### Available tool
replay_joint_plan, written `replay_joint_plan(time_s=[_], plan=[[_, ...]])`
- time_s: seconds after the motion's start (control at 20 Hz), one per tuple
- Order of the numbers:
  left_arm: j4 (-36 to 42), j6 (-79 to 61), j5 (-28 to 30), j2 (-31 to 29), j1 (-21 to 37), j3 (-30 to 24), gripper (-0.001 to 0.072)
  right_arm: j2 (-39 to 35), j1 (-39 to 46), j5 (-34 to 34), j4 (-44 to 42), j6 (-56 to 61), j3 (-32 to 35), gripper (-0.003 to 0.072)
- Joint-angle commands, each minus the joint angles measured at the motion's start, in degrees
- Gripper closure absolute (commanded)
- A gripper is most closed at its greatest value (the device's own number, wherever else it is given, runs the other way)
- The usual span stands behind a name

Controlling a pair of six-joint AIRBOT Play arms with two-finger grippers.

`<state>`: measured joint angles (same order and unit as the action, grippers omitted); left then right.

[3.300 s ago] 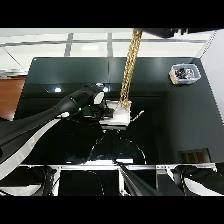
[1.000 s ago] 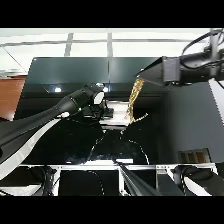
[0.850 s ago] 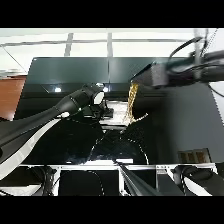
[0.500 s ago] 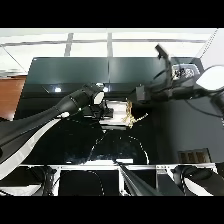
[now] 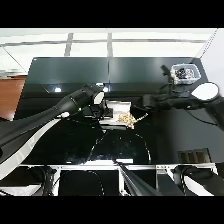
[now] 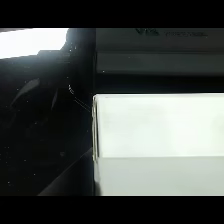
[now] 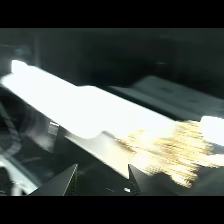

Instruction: Fold the box and place the chain.

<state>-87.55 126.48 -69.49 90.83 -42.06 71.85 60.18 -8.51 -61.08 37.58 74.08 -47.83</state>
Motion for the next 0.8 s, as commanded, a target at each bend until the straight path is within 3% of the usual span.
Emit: replay_joint_plan(time_s=[0.0, 0.1, 0.15, 0.2, 0.35, 0.5, 0.6, 0.75], plan=[[0.0, 0.0, 0.02, 0.02, 0.0, 0.07, 0.0682, -2.03, 9.7, -8.13, 9.99, -9.14, 1.42, 0.0309], [0.0, 0.0, 0.02, 0.02, 0.0, 0.07, 0.0682, -2.03, 10.03, -3.21, 14.95, -17.7, 6.4, 0.0305], [0.0, 0.0, 0.02, 0.02, 0.0, 0.07, 0.0682, -1.81, 9.01, 0.52, 14.47, -22.29, 9.4, 0.0074], [0.0, 0.0, 0.02, 0.02, 0.0, 0.07, 0.0682, -1.53, 7.1, 4.13, 14.36, -26.88, 11.96, -0.0034], [0.0, 0.0, 0.02, 0.02, 0.0, 0.07, 0.0682, 0.22, -0.83, 14.71, 14.95, -40.68, 16.06, -0.0034], [0.0, 0.0, 0.02, 0.02, 0.0, 0.07, 0.0682, 1.84, -8.41, 21.0, 12.04, -70.51, 16.13, -0.0034], [-0.02, 0.0, 0.02, 0.02, 0.0, 0.07, 0.0682, 5.11, -8.72, 21.59, -0.37, -80.48, 15.63, -0.0034], [0.0, 0.0, -0.04, 0.02, 0.04, 0.07, 0.0681, 8.31, -8.7, 20.11, -4.63, -86.84, 15.58, -0.0034]])
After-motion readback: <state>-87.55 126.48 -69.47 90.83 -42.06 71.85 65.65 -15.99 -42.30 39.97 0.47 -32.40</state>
